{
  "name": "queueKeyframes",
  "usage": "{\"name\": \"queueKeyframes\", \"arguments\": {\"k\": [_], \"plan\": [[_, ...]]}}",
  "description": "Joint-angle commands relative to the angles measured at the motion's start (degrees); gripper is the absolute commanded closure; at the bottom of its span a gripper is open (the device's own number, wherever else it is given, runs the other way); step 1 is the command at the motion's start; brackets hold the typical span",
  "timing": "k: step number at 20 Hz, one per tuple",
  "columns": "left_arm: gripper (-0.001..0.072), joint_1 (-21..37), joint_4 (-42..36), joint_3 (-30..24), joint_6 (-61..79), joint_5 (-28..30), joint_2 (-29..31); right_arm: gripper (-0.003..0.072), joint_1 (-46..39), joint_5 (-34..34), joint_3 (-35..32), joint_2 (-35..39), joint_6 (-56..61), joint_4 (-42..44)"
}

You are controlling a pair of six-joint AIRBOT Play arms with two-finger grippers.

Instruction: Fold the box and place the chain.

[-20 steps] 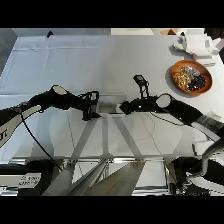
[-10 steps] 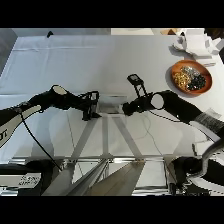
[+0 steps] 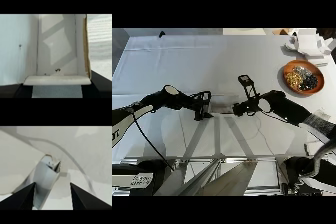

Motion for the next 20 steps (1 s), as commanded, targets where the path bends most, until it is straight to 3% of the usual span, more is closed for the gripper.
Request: {"name": "queueKeyframes", "arguments": {"k": [1,2,12,20], "plan": [[0.0435,0.0,0.0,0.0,0.0,0.0,0.0,0.0233,0.4,0.8,0.9,-0.9,6.6,-0.5],[0.0435,0.0,0.0,0.0,0.0,0.0,0.0,0.0206,0.4,1.3,0.9,-1.4,8.9,-0.5],[0.0435,0.0,0.0,0.0,0.0,0.0,0.0,0.0208,4.3,-2.3,4.5,-4.1,15.1,-0.5],[0.0435,0.0,0.0,0.0,0.0,0.0,0.0,0.0239,4.3,1.4,4.5,-4.4,17.7,-5.4]]}}
